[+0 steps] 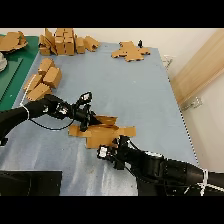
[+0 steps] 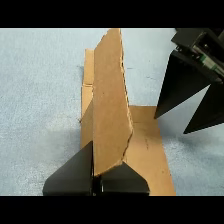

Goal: Fold the box.

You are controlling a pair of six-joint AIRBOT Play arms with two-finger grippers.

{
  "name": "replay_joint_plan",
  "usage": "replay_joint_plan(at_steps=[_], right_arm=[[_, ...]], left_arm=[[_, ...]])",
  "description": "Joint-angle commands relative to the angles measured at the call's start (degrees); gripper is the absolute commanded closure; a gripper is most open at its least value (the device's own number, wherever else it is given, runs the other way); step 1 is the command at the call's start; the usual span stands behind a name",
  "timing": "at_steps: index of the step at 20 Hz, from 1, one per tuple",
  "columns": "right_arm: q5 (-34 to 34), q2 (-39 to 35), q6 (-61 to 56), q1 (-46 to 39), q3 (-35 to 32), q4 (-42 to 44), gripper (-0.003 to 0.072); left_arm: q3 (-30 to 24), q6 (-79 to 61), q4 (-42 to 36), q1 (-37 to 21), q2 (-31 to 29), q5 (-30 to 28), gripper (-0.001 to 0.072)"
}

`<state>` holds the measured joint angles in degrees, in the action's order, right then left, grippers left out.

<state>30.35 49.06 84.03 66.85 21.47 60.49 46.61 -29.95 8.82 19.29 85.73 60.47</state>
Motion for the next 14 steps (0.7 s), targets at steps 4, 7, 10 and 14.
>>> replay_joint_plan(at_steps=[4, 7, 10, 14], right_arm=[[-0.8, 4.1, 0.0, -0.2, -0.1, -7.7, 0.0118], [-1.0, 5.3, 0.0, -0.2, -0.1, -9.1, 0.0119], [-1.0, 5.3, 0.0, -0.2, -0.1, -11.1, 0.0119], [-1.0, 5.3, 0.0, -0.2, -0.1, -11.9, 0.0119]], left_arm=[[0.0, 0.0, 0.0, 0.0, 0.0, 0.0, 0.0699], [0.0, 0.0, 0.0, 0.0, 0.0, 0.0, 0.0699], [0.0, 0.0, 0.0, 0.0, 0.0, 0.0, 0.0699], [0.0, 0.0, 0.0, 0.0, 0.0, 0.0, 0.0699]])
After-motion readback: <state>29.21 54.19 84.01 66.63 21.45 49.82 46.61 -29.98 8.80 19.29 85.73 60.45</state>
